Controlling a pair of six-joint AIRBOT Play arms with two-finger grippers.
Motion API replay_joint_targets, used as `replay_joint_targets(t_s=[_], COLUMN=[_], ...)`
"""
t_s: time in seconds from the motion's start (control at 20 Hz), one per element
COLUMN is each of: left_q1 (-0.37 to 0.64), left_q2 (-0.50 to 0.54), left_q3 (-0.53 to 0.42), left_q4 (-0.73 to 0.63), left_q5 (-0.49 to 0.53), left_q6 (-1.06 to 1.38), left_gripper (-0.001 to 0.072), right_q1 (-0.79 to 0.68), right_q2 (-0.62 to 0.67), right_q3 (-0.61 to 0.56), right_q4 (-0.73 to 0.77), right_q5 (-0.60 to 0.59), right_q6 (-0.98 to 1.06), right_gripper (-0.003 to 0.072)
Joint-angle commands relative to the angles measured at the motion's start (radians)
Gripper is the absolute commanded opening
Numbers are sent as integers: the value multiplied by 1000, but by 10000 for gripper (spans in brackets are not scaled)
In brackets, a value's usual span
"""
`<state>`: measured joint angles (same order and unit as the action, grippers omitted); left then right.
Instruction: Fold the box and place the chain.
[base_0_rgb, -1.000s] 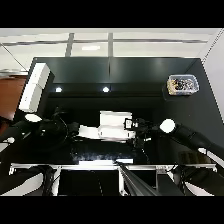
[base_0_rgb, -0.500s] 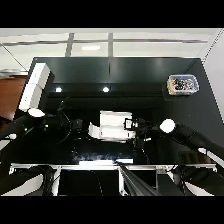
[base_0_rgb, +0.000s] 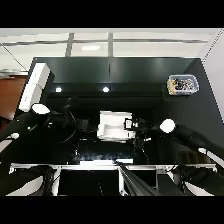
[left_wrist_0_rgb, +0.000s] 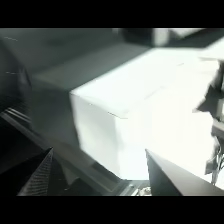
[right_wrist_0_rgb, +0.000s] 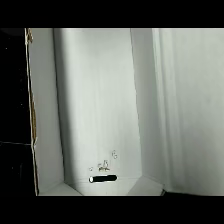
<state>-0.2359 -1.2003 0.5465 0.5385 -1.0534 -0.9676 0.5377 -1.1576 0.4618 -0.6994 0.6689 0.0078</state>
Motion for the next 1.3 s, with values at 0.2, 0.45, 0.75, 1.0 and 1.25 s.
replay_joint_targets(t_s=[0.2, 0.45, 0.75, 1.0, 1.25], left_q1=[-78, -119, -250, -306, -425], left_q2=[3, 3, 3, -1, -2], left_q3=[5, 5, 60, 92, 130], left_q4=[2, 15, 218, 318, 536], left_q5=[75, 117, 235, 241, 241], left_q6=[-82, -117, -330, -445, -707], left_gripper=[690, 690, 689, 624, 518], right_q1=[0, 0, 0, 0, 0], right_q2=[0, 0, 0, 0, 0], right_q3=[0, 0, 0, 0, 0], right_q4=[0, 0, 0, 0, 0], right_q5=[0, 0, 0, 0, 0], right_q6=[0, 0, 0, 0, 0], right_gripper=[537, 537, 537, 537, 537])
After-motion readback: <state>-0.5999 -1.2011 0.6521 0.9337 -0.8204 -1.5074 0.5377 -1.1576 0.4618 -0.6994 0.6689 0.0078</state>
